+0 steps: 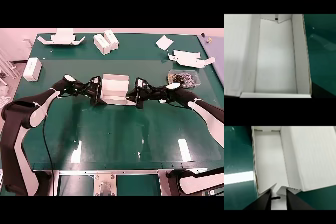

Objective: Fold the box and place the chain.

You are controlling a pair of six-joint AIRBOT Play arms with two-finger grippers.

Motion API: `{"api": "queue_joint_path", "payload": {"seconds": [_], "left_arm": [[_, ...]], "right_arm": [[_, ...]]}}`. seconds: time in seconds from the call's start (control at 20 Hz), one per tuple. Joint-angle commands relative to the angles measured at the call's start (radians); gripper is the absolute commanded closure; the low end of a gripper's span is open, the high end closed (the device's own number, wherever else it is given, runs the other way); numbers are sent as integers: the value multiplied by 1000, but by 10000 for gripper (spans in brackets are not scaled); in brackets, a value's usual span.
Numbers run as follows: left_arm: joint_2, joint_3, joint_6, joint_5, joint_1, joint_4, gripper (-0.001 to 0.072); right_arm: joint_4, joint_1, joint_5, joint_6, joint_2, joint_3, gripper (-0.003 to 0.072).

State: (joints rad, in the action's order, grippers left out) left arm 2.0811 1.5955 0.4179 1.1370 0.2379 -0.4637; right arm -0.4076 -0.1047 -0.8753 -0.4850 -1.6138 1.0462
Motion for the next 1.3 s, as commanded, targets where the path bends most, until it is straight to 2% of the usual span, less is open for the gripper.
{"api": "queue_joint_path", "payload": {"seconds": [0.0,0.25,0.55,0.8,0.85,0.9,0.95,1.0,1.25], "left_arm": [[0,1,1,0,0,0,313],[0,1,1,0,0,0,313],[0,1,1,0,0,0,313],[0,1,1,0,0,0,313],[0,1,1,0,0,0,313],[0,1,1,0,0,0,313],[0,1,1,0,0,0,313],[0,1,1,0,0,0,313],[0,1,1,0,0,0,313]], "right_arm": [[45,-1,-9,-41,-31,1,469],[95,-10,-16,-100,-57,23,468],[89,-23,-62,-100,-98,70,391],[44,-21,-82,-96,-115,106,363],[43,-21,-92,-92,-118,112,275],[36,-21,-93,-92,-118,114,227],[26,-21,-95,-92,-118,114,216],[21,-21,-95,-92,-118,114,138],[7,-20,-94,-92,-118,114,138]]}}
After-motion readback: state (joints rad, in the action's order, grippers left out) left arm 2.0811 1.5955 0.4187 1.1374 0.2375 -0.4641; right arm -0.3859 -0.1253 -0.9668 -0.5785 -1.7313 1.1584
